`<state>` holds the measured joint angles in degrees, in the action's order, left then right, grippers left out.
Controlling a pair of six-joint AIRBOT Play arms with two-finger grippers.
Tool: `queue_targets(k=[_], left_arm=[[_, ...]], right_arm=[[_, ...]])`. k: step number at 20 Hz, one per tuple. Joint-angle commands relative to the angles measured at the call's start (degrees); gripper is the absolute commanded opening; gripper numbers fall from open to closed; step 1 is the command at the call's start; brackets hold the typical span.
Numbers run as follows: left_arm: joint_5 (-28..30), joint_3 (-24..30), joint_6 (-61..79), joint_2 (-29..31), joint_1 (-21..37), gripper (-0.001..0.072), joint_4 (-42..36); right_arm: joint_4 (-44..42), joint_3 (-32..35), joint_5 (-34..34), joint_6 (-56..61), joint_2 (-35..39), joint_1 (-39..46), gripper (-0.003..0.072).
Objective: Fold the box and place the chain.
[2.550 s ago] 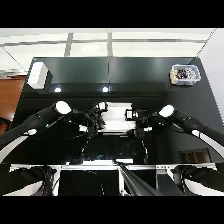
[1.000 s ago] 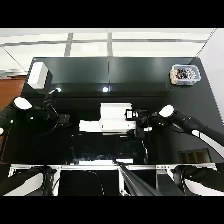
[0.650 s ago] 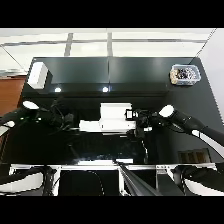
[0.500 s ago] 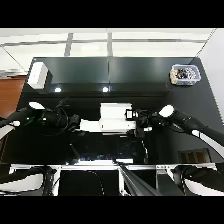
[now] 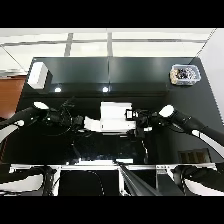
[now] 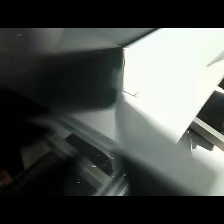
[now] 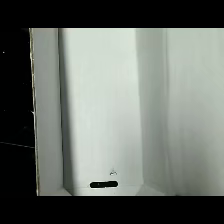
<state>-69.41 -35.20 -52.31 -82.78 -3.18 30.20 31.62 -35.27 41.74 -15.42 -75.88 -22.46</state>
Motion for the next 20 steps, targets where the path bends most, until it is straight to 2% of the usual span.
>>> queue_targets(k=[1, 4, 7, 8, 9, 10, 12, 16, 20], left_arm=[[-1.3, -1.1, 2.6, 0.0, -0.2, 0.0678, -1.1], [-3.8, -2.6, 2.6, 0.0, -0.4, 0.0697, -3.0], [-4.4, -4.3, 0.5, 0.0, -3.2, 0.0695, -4.7], [-4.1, -5.0, -0.8, 0.0, -4.6, 0.0681, -4.7], [-3.8, -5.8, -2.5, 0.0, -6.1, 0.0615, -4.5], [-3.8, -6.9, -4.8, 0.0, -7.3, 0.0614, -3.7], [-2.4, -9.4, -10.6, 0.0, -9.7, 0.0614, 0.9], [0.4, -15.1, -22.5, 0.0, -15.1, 0.0614, 15.1], [3.4, -18.3, -27.1, 0.0, -18.9, 0.0614, 16.3]], right_arm=[[0.0, 0.0, 0.0, 0.0, 0.0, 0.0, 0.0237], [0.0, 0.0, 0.0, 0.0, 0.0, 0.0, 0.0237], [0.0, 0.0, 0.0, 0.0, 0.0, 0.0, 0.0237], [0.0, 0.0, 0.0, 0.0, 0.0, 0.0, 0.0237], [0.0, 0.0, 0.0, 0.0, 0.0, 0.0, 0.0237], [0.0, 0.0, 0.0, 0.0, 0.0, 0.0, 0.0237], [0.0, 0.0, 0.0, 0.0, 0.0, 0.0, 0.0236], [0.0, 0.0, 0.0, 0.0, 0.0, 0.0, 0.0237], [0.0, 0.0, 0.0, 0.0, 0.0, 0.0, 0.0237]])
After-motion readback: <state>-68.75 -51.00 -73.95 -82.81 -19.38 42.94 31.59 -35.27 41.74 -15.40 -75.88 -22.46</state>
